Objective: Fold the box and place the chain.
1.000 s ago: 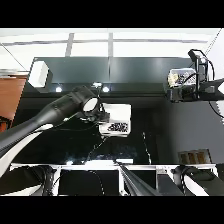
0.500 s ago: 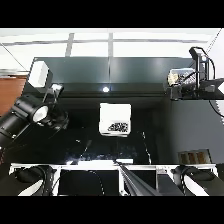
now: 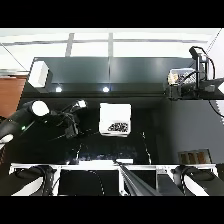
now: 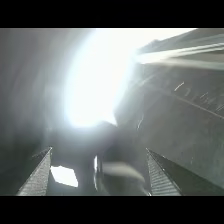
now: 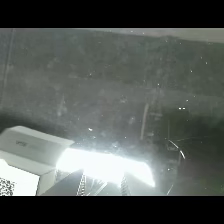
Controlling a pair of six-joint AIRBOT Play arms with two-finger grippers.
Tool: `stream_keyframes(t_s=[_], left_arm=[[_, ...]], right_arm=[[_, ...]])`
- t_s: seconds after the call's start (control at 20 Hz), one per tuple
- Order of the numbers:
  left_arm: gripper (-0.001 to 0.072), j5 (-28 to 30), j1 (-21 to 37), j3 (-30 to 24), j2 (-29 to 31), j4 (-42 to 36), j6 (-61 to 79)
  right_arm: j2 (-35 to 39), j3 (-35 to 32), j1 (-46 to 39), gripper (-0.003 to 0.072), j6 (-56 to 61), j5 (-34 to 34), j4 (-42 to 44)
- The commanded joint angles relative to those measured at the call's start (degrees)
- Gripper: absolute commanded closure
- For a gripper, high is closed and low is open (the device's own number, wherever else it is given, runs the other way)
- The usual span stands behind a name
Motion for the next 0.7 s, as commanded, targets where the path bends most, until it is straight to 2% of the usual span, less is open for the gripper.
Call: stream_keyframes(t_s=[0.0,0.2,0.65], left_arm=[[-0.0011,0.61,0.09,1.92,-8.22,-11.76,24.24],[-0.0011,1.16,0.09,3.58,-12.02,-16.9,29.57],[-0.001,3.32,-3.98,3.63,-13.46,-21.35,32.04]], right_arm=[[0.04,-0.02,0.02,0.0451,1.09,0.31,0.13],[0.04,-0.02,0.02,0.0451,2.16,0.33,0.09],[0.0,-0.02,0.02,0.045,2.14,-0.33,-0.33]])
